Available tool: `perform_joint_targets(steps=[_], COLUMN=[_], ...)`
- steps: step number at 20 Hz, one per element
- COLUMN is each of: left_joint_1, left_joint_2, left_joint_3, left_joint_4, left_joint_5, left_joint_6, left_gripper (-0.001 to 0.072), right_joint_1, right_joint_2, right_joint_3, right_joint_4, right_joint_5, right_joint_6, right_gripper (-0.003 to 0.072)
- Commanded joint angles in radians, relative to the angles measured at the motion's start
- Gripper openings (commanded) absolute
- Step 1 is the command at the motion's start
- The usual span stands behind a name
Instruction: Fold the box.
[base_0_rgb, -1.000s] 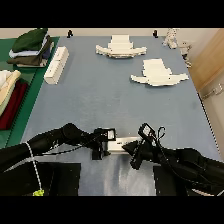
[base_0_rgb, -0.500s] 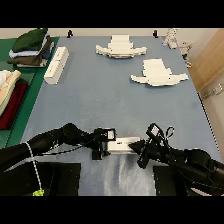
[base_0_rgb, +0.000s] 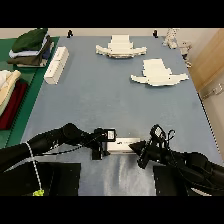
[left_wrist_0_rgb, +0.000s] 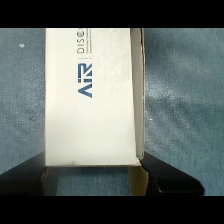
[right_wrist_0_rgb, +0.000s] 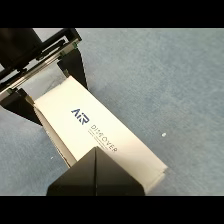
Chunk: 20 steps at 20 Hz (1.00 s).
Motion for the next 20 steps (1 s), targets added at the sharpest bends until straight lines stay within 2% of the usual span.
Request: perform_joint_targets(steps=[1,11,13,16,20], left_joint_1=[0.0,0.0,0.0,0.0,0.0], left_joint_2=[0.0,0.0,0.0,0.0,0.0], left_joint_3=[0.0,0.0,0.0,0.0,0.0], left_joint_4=[-0.001,-0.001,-0.001,-0.001,-0.001], left_joint_5=[0.0,0.0,0.0,0.0,0.0], left_joint_6=[-0.002,-0.002,-0.002,-0.002,-0.002], left_gripper=[0.0438,0.0438,0.0438,0.0439,0.0439], right_joint_1=[0.023,0.022,0.022,-0.008,-0.057], right_joint_2=[-0.002,0.0,-0.002,-0.021,-0.118], right_joint_3=[-0.023,0.001,0.048,0.157,0.312], right_joint_4=[0.03,0.012,-0.03,-0.112,-0.239], right_joint_5=[-0.004,-0.005,-0.026,-0.14,-0.256], right_joint_6=[0.003,0.002,0.002,0.002,0.003], right_gripper=[0.0008,0.0008,0.0008,0.0008,0.0008])
